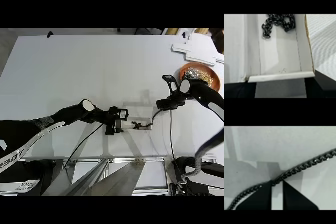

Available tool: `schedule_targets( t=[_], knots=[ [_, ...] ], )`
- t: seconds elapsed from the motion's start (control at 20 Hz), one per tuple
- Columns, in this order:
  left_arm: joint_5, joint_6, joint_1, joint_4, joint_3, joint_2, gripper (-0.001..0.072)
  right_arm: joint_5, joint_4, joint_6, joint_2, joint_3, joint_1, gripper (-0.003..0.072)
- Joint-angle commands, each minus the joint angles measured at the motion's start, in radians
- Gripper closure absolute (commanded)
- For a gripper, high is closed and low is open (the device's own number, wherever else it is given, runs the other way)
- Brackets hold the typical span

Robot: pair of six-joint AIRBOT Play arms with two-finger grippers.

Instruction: Fold the box and place the chain.

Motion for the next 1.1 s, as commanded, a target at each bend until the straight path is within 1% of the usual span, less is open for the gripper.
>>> schedule_targets(
  t=[0.0,0.1,0.2,0.45,0.6,0.75,0.9,1.05],
  knots=[
    [0.0,0.0,0.0,0.0,0.0,0.001,0.0572,-0.005,0.004,-0.001,-0.002,-0.001,0.001,0.0672],
    [0.0,0.0,0.0,0.0,0.0,0.001,0.0572,0.016,0.004,-0.004,0.031,-0.001,0.001,0.0672],
    [0.0,0.0,0.0,0.0,0.0,0.001,0.0572,0.058,0.004,-0.004,0.106,-0.001,0.001,0.0672],
    [0.0,0.0,0.0,0.0,0.0,0.001,0.0572,0.229,0.034,-0.003,0.382,-0.001,0.001,0.0672],
    [0.0,0.0,0.0,0.0,0.0,0.001,0.0572,0.286,0.127,-0.013,0.552,-0.001,0.001,0.0672],
    [0.0,0.0,0.0,0.0,0.0,0.001,0.0572,0.342,0.207,-0.032,0.682,-0.001,0.001,0.0672],
    [0.0,0.0,0.0,0.0,0.0,0.001,0.0572,0.376,0.323,-0.039,0.772,-0.001,0.001,0.0672],
    [0.0,0.0,0.0,0.0,0.0,0.001,0.0572,0.386,0.412,-0.038,0.819,-0.001,0.005,0.0672]
  ],
)
